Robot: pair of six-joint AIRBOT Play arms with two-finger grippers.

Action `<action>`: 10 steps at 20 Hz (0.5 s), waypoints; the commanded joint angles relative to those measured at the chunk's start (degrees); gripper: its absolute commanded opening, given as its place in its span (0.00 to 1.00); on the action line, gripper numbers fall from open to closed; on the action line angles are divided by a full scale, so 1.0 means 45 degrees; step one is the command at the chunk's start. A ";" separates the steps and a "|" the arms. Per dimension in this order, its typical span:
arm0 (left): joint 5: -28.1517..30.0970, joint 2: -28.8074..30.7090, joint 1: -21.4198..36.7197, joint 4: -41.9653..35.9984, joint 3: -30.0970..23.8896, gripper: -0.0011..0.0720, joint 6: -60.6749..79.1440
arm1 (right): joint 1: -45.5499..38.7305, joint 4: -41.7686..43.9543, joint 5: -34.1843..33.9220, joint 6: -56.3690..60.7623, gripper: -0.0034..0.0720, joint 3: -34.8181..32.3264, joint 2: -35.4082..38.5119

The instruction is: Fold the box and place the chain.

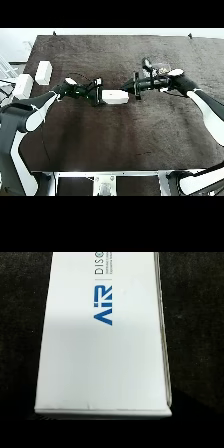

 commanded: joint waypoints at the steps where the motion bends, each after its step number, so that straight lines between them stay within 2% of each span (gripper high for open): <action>1: -0.0034 0.0000 0.0000 -0.0005 0.0005 0.74 0.0010 | -0.0520 0.0233 0.0447 0.0879 0.06 -0.0447 0.1491; 5: -0.0126 0.0005 0.0000 -0.0097 0.0005 0.74 0.0010 | -0.1030 0.0233 -0.0709 0.1545 0.06 -0.1996 0.3750; 10: -0.0102 0.0005 0.0000 -0.0102 0.0005 0.74 0.0010 | -0.1525 0.0233 -0.2220 0.1919 0.06 -0.3925 0.5785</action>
